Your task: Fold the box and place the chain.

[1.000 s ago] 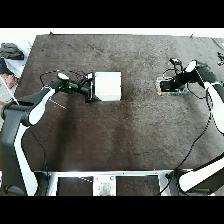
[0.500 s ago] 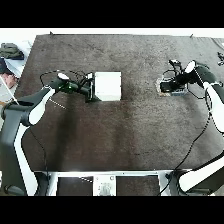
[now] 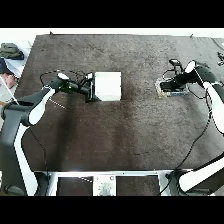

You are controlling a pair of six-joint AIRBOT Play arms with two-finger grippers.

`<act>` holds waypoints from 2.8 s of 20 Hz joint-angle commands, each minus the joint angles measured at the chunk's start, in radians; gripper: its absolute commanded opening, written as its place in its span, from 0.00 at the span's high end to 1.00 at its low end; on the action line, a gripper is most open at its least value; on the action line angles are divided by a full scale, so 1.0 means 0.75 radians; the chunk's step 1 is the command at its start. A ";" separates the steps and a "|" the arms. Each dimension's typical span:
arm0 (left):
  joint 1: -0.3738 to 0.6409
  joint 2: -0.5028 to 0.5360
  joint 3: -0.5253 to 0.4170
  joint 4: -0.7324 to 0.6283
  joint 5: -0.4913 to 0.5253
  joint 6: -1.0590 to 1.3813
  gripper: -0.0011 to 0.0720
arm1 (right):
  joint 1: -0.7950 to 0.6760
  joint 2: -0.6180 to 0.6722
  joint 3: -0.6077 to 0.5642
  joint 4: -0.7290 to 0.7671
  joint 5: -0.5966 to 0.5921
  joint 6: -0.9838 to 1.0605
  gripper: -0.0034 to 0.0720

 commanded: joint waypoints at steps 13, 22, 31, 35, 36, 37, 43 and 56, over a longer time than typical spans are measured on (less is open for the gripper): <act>0.001 -0.001 0.000 0.001 0.000 0.001 0.57 | 0.003 0.614 0.001 0.300 -0.078 -0.146 0.97; 0.001 -0.001 0.000 0.000 0.000 0.000 0.57 | 0.196 0.971 0.001 0.515 -0.438 -0.216 0.97; 0.001 -0.001 0.000 0.001 0.000 0.001 0.57 | 0.609 0.873 0.002 0.452 -0.597 -0.260 0.97; 0.001 -0.001 0.000 0.001 0.000 0.001 0.57 | 0.591 0.759 -0.024 0.110 -0.248 -0.009 0.90; 0.001 -0.001 0.000 0.001 0.001 0.001 0.57 | 0.575 0.723 -0.055 0.100 -0.200 -0.020 0.69; 0.001 -0.001 0.000 0.001 0.000 0.001 0.57 | 0.558 0.681 -0.102 0.099 -0.187 -0.028 0.64; 0.001 -0.001 0.000 0.000 0.000 0.001 0.57 | 0.512 0.339 -0.261 0.102 -0.157 -0.144 0.64; 0.001 -0.001 0.000 0.001 0.000 0.001 0.57 | 0.510 0.094 -0.268 0.094 -0.122 -0.174 0.48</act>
